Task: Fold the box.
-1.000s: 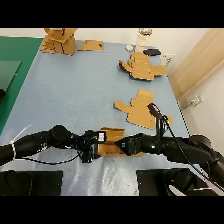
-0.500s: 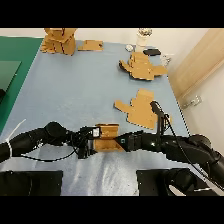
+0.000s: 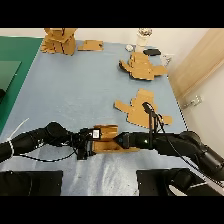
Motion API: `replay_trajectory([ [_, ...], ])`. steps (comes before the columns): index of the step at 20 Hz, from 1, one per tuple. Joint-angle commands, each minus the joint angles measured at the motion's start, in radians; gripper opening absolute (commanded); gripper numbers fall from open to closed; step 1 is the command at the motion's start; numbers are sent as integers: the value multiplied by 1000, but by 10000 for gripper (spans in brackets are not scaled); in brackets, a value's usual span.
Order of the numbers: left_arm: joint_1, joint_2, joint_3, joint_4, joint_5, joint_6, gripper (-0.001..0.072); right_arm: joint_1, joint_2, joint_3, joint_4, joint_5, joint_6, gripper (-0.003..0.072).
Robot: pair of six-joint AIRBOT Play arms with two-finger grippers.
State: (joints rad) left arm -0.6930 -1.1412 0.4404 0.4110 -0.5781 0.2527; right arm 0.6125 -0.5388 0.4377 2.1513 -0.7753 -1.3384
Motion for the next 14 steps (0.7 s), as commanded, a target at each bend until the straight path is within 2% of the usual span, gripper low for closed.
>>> replay_trajectory([
  [1, 1, -1, -1, 8, -2, 2, 599, 1, -57, 0, 58, 71, 6, 2],
  [4, 0, -1, -1, 9, -2, 2, 600, 1, -119, 14, 84, 193, -25, 5],
  [10, 1, -1, -1, 8, -2, 2, 600, 19, -426, 140, 65, 198, -162, 5],
  [14, 1, -1, -1, 8, -1, 2, 600, 19, -567, 146, 64, 182, -212, 5],
])
